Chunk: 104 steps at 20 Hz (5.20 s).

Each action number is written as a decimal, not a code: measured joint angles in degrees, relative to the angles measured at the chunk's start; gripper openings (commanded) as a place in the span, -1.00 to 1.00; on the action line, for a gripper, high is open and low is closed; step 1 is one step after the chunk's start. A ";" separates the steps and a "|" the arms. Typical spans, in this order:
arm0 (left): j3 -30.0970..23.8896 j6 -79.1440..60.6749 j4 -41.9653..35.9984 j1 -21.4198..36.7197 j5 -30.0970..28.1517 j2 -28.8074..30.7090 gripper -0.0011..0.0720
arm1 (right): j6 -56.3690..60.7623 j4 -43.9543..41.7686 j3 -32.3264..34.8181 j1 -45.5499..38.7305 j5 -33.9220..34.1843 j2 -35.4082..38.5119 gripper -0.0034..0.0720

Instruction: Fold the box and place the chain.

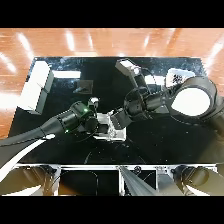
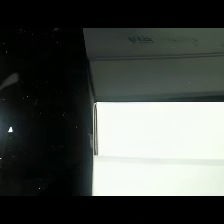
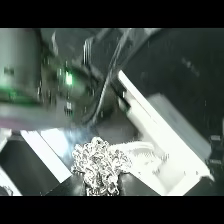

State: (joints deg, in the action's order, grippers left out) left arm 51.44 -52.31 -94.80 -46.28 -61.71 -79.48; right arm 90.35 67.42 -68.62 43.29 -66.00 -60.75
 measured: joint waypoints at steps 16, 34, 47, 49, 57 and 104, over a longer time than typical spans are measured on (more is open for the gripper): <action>0.00 0.00 -0.02 0.00 0.09 0.00 -0.92 | -2.38 -1.62 -0.50 -2.23 0.96 -0.07 -0.83; 0.00 0.00 -0.04 0.00 0.44 0.00 -0.92 | -2.25 -0.50 9.79 -1.55 3.78 -3.72 0.80; 1.05 0.48 0.04 0.00 0.61 -0.11 -0.92 | -3.37 12.15 16.06 -21.18 -11.02 7.67 0.90; 1.97 1.62 1.55 -0.07 1.73 -0.17 -0.92 | -3.34 11.91 20.13 -26.82 -10.88 9.11 0.90; 3.39 3.72 3.19 -0.04 -1.22 -0.04 0.09 | -3.80 6.86 27.58 -31.58 -4.74 10.56 0.90; -11.82 -37.59 -10.95 31.23 -2.71 26.97 0.52 | -28.52 -1.25 -17.42 -5.75 -25.62 -32.57 0.89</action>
State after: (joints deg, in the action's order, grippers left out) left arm 39.62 -89.91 -105.75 -15.05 -64.42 -52.51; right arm 61.82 66.17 -86.04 37.54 -91.61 -93.32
